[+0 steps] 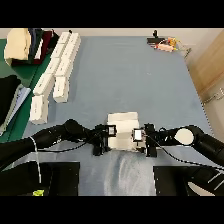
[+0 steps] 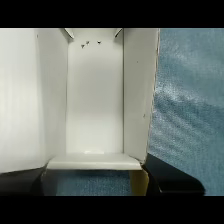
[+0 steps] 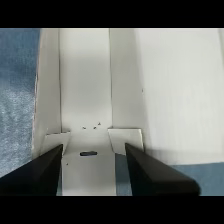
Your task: Fold the box.
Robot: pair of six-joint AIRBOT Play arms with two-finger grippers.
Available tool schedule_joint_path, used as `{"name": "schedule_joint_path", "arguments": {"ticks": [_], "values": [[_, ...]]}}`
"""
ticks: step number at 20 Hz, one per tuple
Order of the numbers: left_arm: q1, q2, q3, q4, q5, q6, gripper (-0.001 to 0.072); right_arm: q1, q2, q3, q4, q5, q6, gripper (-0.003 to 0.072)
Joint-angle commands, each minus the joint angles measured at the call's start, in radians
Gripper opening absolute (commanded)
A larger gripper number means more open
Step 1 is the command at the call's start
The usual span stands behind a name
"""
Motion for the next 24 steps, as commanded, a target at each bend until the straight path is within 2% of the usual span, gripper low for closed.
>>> {"name": "schedule_joint_path", "arguments": {"ticks": [1,3,4,5,6,7,8,11,13,15,16,19,21,24], "values": [[0.000,-0.001,0.001,0.000,-0.002,0.000,0.0518,0.001,-0.001,0.000,0.001,-0.005,0.002,0.0646],[0.000,-0.001,0.001,0.000,-0.002,0.001,0.0518,0.001,0.000,0.000,-0.014,0.010,0.077,0.0635],[0.000,-0.001,0.001,0.000,-0.002,0.000,0.0518,0.001,0.000,0.003,-0.043,0.027,0.166,0.0493],[0.000,-0.001,0.001,0.000,-0.002,0.000,0.0518,0.001,0.000,0.011,-0.094,0.045,0.289,0.0309],[0.000,-0.001,0.001,0.000,-0.002,0.001,0.0518,0.001,-0.001,0.025,-0.164,0.076,0.455,0.0162],[0.000,-0.001,0.001,0.000,-0.002,0.001,0.0518,0.001,-0.001,0.042,-0.232,0.114,0.613,0.0059],[0.000,-0.001,0.001,0.000,-0.002,0.001,0.0518,0.001,-0.001,0.063,-0.301,0.168,0.771,0.0006],[0.000,-0.001,0.001,0.000,-0.002,0.001,0.0518,0.001,0.001,0.159,-0.480,0.393,1.186,0.0005],[0.000,-0.001,0.001,0.000,-0.002,0.001,0.0518,0.001,0.023,0.214,-0.655,0.521,1.437,0.0005],[0.000,-0.001,0.001,0.000,-0.002,0.001,0.0518,-0.021,0.052,0.237,-0.836,0.605,1.608,0.0005],[0.000,-0.001,0.001,0.000,-0.002,0.000,0.0518,-0.058,0.057,0.236,-0.866,0.637,1.663,0.0005],[0.000,-0.001,0.001,0.000,-0.002,0.001,0.0519,-0.219,0.026,0.201,-0.762,0.634,1.677,0.0005],[0.000,-0.001,0.001,0.000,-0.002,0.001,0.0518,-0.304,-0.018,0.168,-0.670,0.579,1.656,0.0005],[0.000,-0.001,0.001,0.000,-0.002,0.000,0.0518,-0.394,-0.116,0.117,-0.484,0.480,1.523,0.0005]]}}
